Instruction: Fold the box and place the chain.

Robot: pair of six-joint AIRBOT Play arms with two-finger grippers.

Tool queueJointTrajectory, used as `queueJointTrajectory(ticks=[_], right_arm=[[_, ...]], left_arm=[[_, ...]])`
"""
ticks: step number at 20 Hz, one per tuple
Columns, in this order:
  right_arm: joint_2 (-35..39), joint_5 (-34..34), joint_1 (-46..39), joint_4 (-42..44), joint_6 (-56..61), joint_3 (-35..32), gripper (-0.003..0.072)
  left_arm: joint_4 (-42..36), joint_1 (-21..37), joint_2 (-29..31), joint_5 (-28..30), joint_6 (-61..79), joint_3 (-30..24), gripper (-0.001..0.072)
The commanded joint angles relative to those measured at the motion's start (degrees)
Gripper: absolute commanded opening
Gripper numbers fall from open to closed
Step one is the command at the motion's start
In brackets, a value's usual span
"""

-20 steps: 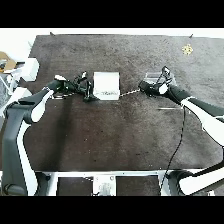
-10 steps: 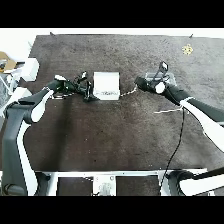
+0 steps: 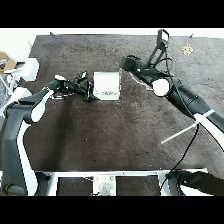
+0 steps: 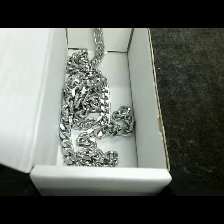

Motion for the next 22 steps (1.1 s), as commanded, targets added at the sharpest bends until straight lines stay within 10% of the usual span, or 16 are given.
queueJointTrajectory(ticks=[1,9,11,13,19,22], right_arm=[[-1.07,-5.33,6.21,-0.31,-0.13,2.82,0.0004],[-12.57,-1.01,7.26,2.64,3.28,-1.22,0.0012],[-12.96,2.93,5.97,0.37,3.10,-2.05,0.0328],[-11.58,6.58,3.65,-2.60,3.10,-2.93,0.0207],[-5.20,14.78,-10.88,-6.95,3.37,-9.51,0.0210],[-7.26,14.32,-18.69,-6.75,5.11,-13.25,0.0331]], left_arm=[[0.00,0.02,0.00,0.02,0.02,0.00,0.0523],[0.00,0.02,0.00,0.02,0.02,0.00,0.0523],[0.00,0.02,0.00,-0.02,0.02,0.00,0.0524],[0.00,0.02,0.00,0.00,0.02,0.00,0.0523],[0.00,0.02,0.00,-0.02,0.02,0.00,0.0523],[0.00,0.04,0.00,0.04,0.02,0.00,0.0523]])
